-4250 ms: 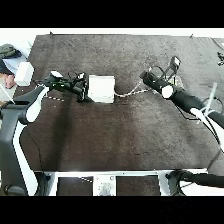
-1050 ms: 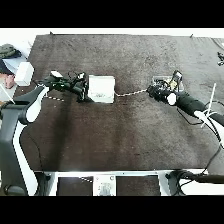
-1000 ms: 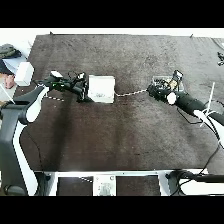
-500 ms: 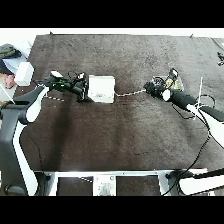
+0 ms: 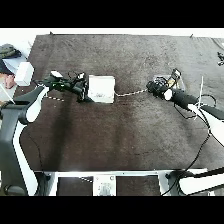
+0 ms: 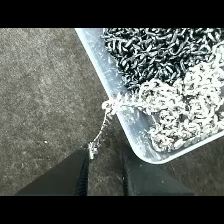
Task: Fold the box and place the chain.
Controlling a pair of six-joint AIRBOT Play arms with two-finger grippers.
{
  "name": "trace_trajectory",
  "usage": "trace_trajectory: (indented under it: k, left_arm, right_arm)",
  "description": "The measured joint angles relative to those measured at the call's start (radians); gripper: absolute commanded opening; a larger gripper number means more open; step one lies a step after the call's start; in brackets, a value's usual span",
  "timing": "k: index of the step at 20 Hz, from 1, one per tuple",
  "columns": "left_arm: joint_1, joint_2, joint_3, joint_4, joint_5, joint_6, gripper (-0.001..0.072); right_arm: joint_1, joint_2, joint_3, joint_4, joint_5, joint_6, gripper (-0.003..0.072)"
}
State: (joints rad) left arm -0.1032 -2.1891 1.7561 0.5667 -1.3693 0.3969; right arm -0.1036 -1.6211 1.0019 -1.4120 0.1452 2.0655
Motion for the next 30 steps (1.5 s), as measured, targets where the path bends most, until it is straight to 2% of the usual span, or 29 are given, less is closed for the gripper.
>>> trace_trajectory:
  k: [5, 6, 7, 9, 10, 15, 23, 27, 30]
  left_arm:
    - [0.000, 0.000, 0.000, -0.001, 0.000, 0.000, 0.0415]
    - [0.000, 0.000, 0.000, -0.001, 0.000, 0.000, 0.0415]
    - [0.000, 0.000, 0.000, -0.001, 0.000, 0.000, 0.0415]
    - [0.000, 0.000, 0.000, -0.002, 0.000, 0.000, 0.0415]
    - [0.000, 0.000, 0.000, -0.002, 0.000, 0.000, 0.0415]
    - [0.000, 0.000, 0.000, -0.002, 0.000, 0.000, 0.0415]
    - [0.000, 0.000, 0.000, -0.003, 0.000, 0.000, 0.0415]
    - [0.000, 0.000, 0.000, -0.003, 0.000, 0.000, 0.0415]
    - [0.000, 0.000, 0.000, -0.003, 0.000, 0.000, 0.0415]
  right_arm:
    - [0.005, -0.038, 0.002, 0.018, -0.057, 0.000, 0.0253]
    - [0.011, -0.045, 0.005, 0.024, -0.074, 0.001, 0.0190]
    - [0.016, -0.051, 0.008, 0.028, -0.089, 0.001, 0.0083]
    - [0.028, -0.058, 0.015, 0.031, -0.116, 0.002, 0.0060]
    - [0.034, -0.061, 0.017, 0.028, -0.121, 0.002, -0.0009]
    - [0.069, -0.013, 0.022, 0.021, -0.103, -0.002, -0.0010]
    - [0.282, 0.331, 0.023, -0.082, -0.080, -0.025, -0.0010]
    - [0.409, 0.414, 0.023, -0.096, -0.174, -0.027, -0.0011]
    - [0.487, 0.406, 0.031, -0.080, -0.266, -0.023, -0.0011]
